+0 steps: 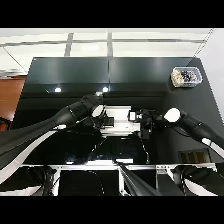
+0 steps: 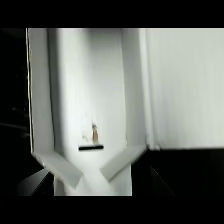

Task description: Fold the box and place the chain.

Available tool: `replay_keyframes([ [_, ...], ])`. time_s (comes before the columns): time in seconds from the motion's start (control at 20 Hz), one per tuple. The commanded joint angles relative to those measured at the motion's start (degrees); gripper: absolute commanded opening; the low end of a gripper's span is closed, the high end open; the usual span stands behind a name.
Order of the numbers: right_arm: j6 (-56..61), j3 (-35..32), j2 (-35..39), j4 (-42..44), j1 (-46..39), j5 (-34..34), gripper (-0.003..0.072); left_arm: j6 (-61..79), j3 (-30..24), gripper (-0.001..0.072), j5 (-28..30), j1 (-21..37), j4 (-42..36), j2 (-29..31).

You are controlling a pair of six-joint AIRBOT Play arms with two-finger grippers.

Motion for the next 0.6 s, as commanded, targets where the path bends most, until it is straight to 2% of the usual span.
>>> replay_keyframes([
  [0.0,5.3,0.0,3.5,-7.4,0.0,1.4,0.0720,0.7,0.1,0.0025,0.1,0.0,0.0,0.1],
  [0.15,0.8,0.0,3.3,-5.0,0.0,0.0,0.0720,0.7,0.1,0.0025,0.3,0.0,0.0,0.1],
  [0.2,-2.1,0.0,3.1,-2.4,0.0,1.0,0.0637,0.7,0.1,0.0025,0.3,0.0,0.0,0.1],
  [0.25,-4.1,0.0,2.7,0.1,0.0,1.6,0.0517,0.7,0.1,0.0025,0.3,0.0,0.0,0.1],
  [0.3,-5.0,0.0,2.0,2.4,0.0,1.5,0.0483,0.7,0.1,0.0025,0.3,0.0,0.0,0.1],
  [0.35,-5.2,0.0,1.3,4.7,0.0,1.6,0.0479,0.7,0.1,0.0025,0.3,0.0,0.0,0.1],
  [0.45,-4.7,0.0,0.9,7.2,0.0,2.1,0.0164,0.7,0.1,0.0025,0.2,0.0,0.0,0.1],
  [0.55,-4.3,0.0,0.7,8.4,0.0,2.9,0.0157,0.7,0.1,0.0025,0.2,0.0,0.0,0.1],
])
